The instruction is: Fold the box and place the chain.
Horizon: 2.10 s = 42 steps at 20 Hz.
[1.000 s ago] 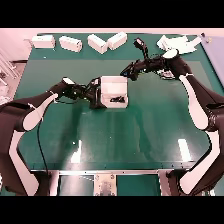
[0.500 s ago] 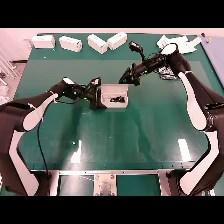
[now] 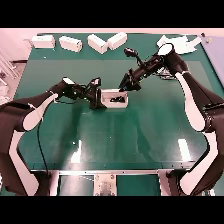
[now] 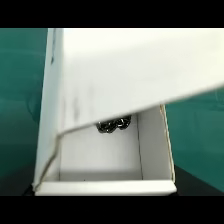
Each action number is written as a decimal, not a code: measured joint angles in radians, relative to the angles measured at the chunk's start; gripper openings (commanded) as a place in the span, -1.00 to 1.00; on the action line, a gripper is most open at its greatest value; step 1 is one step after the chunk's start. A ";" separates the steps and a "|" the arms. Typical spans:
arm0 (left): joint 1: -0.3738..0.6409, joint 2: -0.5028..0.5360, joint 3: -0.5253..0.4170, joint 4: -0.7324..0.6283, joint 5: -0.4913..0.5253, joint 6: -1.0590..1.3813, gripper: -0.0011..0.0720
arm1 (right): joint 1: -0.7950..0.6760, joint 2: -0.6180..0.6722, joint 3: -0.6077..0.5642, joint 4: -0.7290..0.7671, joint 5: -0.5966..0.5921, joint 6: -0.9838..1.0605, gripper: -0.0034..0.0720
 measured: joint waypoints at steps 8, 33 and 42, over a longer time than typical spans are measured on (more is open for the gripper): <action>0.000 0.000 0.000 0.000 0.000 0.000 0.63 | 0.030 0.000 0.000 -0.021 -0.034 0.000 -0.13; 0.000 0.000 0.000 0.000 0.000 0.000 0.63 | 0.050 -0.019 -0.008 -0.106 -0.061 0.005 0.26; 0.000 0.000 0.000 0.000 0.000 0.000 0.63 | 0.066 -0.036 -0.008 -0.105 -0.088 0.010 0.26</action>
